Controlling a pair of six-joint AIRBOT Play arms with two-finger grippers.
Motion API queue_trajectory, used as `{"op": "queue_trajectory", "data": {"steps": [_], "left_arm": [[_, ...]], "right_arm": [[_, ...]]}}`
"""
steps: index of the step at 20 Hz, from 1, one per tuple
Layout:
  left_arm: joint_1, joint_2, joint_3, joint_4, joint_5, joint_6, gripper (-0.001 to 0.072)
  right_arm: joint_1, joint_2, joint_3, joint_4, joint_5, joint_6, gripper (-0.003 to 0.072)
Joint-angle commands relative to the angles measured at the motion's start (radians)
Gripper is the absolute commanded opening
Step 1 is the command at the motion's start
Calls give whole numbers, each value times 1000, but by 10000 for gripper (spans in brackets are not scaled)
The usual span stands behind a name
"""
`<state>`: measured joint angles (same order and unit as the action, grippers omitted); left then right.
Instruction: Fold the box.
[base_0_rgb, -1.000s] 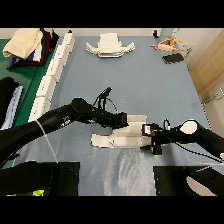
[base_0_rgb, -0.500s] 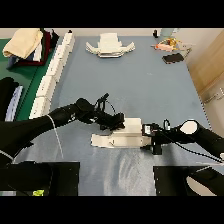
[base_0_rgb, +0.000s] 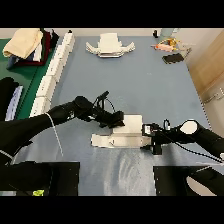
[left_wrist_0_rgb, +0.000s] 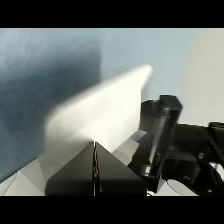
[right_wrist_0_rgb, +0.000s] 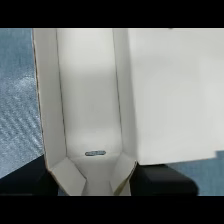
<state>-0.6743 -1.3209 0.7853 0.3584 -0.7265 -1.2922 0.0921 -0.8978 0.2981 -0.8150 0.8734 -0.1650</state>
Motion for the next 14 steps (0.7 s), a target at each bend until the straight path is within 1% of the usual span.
{"op": "queue_trajectory", "data": {"steps": [1,6,8,10,11,14], "left_arm": [[77,85,30,46,-116,85,17],[195,336,26,341,-274,30,17],[220,424,21,432,-319,27,17],[220,496,21,533,-359,39,17],[219,528,19,564,-377,79,17],[212,592,-4,560,-404,277,18]], "right_arm": [[-1,0,1,0,0,0,519],[0,0,1,0,0,0,519],[-1,0,1,0,0,0,519],[-1,0,1,0,0,0,519],[-1,0,1,0,0,0,519],[-1,0,1,0,0,0,518]]}}
